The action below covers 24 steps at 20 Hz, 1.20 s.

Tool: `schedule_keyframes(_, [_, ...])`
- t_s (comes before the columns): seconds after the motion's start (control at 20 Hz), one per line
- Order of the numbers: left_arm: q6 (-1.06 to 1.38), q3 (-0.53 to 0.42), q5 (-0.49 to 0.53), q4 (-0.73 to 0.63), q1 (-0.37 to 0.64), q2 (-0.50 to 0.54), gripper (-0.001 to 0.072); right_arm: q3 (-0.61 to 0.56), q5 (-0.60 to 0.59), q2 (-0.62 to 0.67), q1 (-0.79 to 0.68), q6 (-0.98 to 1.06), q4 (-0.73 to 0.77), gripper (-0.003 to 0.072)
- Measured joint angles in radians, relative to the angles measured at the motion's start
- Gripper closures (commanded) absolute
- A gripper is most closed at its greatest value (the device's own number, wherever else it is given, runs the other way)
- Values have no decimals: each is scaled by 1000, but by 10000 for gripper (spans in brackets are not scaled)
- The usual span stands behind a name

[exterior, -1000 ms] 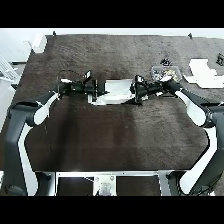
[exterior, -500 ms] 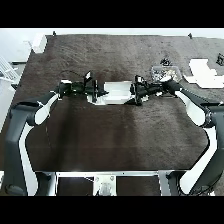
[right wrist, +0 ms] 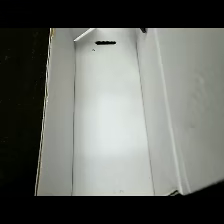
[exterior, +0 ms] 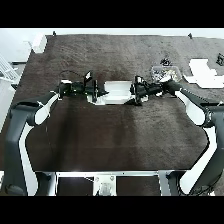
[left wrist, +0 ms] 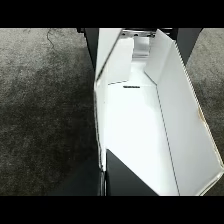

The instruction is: Fold the box and place the chain.

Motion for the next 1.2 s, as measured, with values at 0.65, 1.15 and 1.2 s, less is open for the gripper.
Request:
schedule_keyframes(0.65, [0,0,0,0,0,0,688,0,2,-2,6,4,-1,31])
schedule_keyframes(1.15, [0,0,0,0,-1,0,688,0,3,-5,6,6,-15,105])
schedule_keyframes(1.2, [0,0,-1,0,-1,0,688,0,3,-5,6,7,-16,105])
